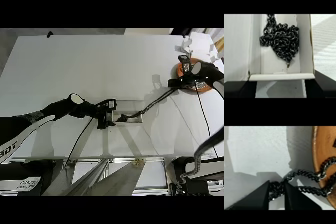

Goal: Fold the box and place the chain.

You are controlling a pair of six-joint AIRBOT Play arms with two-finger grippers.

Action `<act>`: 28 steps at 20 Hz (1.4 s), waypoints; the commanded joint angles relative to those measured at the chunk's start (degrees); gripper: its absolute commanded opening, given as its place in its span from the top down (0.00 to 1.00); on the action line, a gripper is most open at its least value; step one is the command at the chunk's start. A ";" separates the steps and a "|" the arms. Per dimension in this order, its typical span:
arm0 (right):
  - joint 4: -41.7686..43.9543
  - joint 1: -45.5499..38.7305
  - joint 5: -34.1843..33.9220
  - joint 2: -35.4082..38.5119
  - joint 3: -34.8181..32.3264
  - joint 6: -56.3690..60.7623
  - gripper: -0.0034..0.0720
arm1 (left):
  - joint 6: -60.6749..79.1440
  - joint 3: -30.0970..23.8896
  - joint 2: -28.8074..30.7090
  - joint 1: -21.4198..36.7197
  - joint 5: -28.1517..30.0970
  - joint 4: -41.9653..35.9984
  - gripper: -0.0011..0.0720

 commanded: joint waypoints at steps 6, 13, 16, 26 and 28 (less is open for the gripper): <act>0.22 1.51 4.22 5.25 0.09 0.17 0.95 | 0.02 -0.02 0.02 -0.02 0.02 0.00 0.70; 2.67 5.46 12.70 21.27 -0.50 -0.44 0.95 | 0.02 -0.02 0.02 -0.02 0.02 0.00 0.70; 5.86 8.85 16.48 29.79 -1.99 -0.94 0.95 | 0.02 -0.02 0.02 -0.02 0.02 0.00 0.70; 10.23 24.57 16.83 54.53 -14.27 -0.17 0.95 | 0.02 -0.02 0.02 -0.02 0.02 0.00 0.70; 14.10 27.10 13.77 56.52 -15.98 0.63 0.95 | 0.02 -0.02 0.02 -0.02 0.02 0.00 0.70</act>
